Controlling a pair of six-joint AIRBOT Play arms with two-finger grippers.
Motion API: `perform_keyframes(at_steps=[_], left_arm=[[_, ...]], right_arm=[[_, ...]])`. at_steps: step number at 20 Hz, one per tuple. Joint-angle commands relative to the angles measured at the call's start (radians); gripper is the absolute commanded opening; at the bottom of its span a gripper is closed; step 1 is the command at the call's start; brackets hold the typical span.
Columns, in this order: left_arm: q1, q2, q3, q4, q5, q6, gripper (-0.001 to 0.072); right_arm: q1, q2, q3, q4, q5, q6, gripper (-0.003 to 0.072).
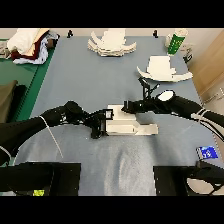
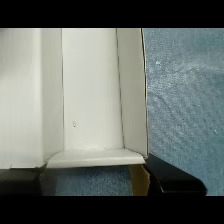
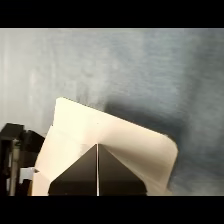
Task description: Fold the box.
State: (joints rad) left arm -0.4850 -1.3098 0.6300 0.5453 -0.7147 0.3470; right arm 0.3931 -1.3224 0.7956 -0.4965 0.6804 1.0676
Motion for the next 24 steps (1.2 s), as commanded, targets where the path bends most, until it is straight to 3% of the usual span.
perform_keyframes(at_steps=[1, 4, 6, 10, 11, 12, 13, 15, 17, 24], left_arm=[[-0.001, 0.000, 0.000, 0.000, 0.000, 0.000, 0.0604], [-0.001, 0.000, 0.000, 0.000, 0.000, 0.000, 0.0604], [-0.001, 0.000, 0.000, 0.000, 0.000, 0.000, 0.0604], [-0.001, 0.000, 0.000, 0.000, 0.000, 0.000, 0.0604], [-0.001, 0.000, 0.000, 0.000, 0.000, 0.000, 0.0604], [-0.001, 0.000, 0.000, 0.000, 0.000, 0.000, 0.0604], [-0.001, 0.000, 0.000, 0.000, 0.000, 0.000, 0.0604], [-0.001, 0.000, 0.000, 0.000, 0.000, 0.000, 0.0604], [-0.001, 0.000, 0.000, 0.000, 0.000, 0.000, 0.0604], [-0.001, 0.000, 0.000, 0.000, 0.000, 0.000, 0.0604]], right_arm=[[-0.017, 0.113, 0.012, -0.056, 0.041, -0.035, 0.0003], [-0.025, 0.273, 0.006, -0.239, 0.183, -0.028, 0.0003], [-0.024, 0.372, -0.035, -0.267, 0.307, -0.031, 0.0003], [-0.024, 0.568, -0.174, -0.349, 0.442, -0.100, 0.0022], [-0.024, 0.597, -0.200, -0.435, 0.449, -0.101, 0.0240], [-0.024, 0.613, -0.227, -0.520, 0.439, -0.144, 0.0504], [-0.024, 0.612, -0.245, -0.619, 0.414, -0.231, 0.0536], [-0.024, 0.587, -0.269, -0.761, 0.311, -0.413, 0.0537], [-0.024, 0.534, -0.279, -0.763, 0.194, -0.563, 0.0537], [-0.025, 0.341, -0.277, -0.477, 0.054, -0.967, 0.0538]])
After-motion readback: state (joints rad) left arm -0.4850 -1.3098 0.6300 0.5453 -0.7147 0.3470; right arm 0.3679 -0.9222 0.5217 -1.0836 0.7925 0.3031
